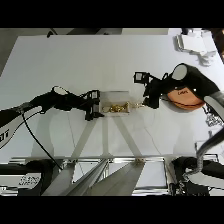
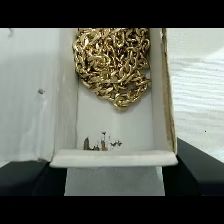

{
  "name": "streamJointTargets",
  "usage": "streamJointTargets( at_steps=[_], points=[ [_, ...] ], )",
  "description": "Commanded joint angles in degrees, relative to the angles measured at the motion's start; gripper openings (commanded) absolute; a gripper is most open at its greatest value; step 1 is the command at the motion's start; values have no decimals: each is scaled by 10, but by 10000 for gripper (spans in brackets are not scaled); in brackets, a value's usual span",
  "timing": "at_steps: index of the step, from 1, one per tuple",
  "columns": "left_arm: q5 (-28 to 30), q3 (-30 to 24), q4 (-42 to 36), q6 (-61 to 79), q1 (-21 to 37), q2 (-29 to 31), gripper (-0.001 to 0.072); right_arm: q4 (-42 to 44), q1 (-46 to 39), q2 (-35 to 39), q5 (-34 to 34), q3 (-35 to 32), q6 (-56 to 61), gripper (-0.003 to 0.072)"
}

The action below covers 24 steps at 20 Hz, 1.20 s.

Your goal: Fold the box and place the chain.

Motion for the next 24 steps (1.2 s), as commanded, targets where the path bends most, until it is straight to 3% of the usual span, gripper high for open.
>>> streamJointTargets(
  at_steps=[1,9,12,14,19,24],
  points=[
    [0,0,0,0,0,0,108,2,-3,-54,-15,-1,-26,451],
    [0,0,0,0,0,0,108,0,5,-93,-57,-3,-77,458],
    [0,0,0,0,0,0,108,-2,8,-94,-70,-3,-76,254],
    [0,0,0,0,0,0,108,-1,9,-94,-58,-3,-76,7],
    [0,0,0,0,0,0,108,-1,16,-70,-23,-3,-46,9],
    [0,0,0,0,0,0,108,56,28,20,-25,-3,-26,8]
  ],
)
